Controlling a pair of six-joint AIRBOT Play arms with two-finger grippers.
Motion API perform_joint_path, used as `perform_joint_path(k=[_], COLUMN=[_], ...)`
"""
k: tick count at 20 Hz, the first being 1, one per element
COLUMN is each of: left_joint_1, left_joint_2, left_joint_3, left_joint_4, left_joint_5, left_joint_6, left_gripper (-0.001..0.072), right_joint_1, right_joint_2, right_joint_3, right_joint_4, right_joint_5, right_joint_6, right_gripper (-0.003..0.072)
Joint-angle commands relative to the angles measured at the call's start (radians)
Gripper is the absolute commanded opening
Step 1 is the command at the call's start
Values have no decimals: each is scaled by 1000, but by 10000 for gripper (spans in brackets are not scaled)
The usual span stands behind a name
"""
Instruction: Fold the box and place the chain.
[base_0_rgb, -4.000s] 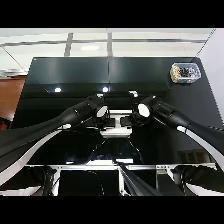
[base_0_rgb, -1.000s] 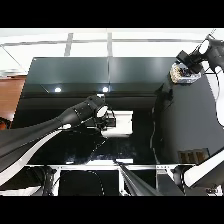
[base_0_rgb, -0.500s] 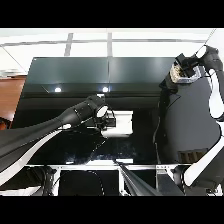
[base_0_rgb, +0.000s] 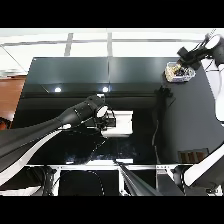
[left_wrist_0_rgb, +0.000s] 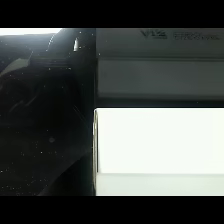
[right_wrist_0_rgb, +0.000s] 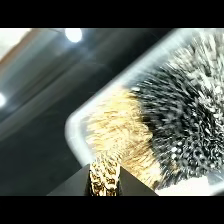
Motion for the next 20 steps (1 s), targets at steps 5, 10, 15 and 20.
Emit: perform_joint_path(k=[5,10,15,20], left_joint_1=[0,0,0,0], left_joint_2=[0,0,0,0], left_joint_3=[1,1,1,1], left_joint_4=[0,0,0,0], left_joint_5=[0,0,0,0], left_joint_6=[0,0,0,0], left_gripper=[28,28,28,28], right_joint_1=[-2,-2,73,212], right_joint_2=[404,644,822,944], right_joint_3=[8,8,-94,-206], right_joint_4=[6,102,154,173], right_joint_5=[159,239,340,452], right_joint_6=[-287,-306,-317,-340], right_gripper=[10,10,10,11])
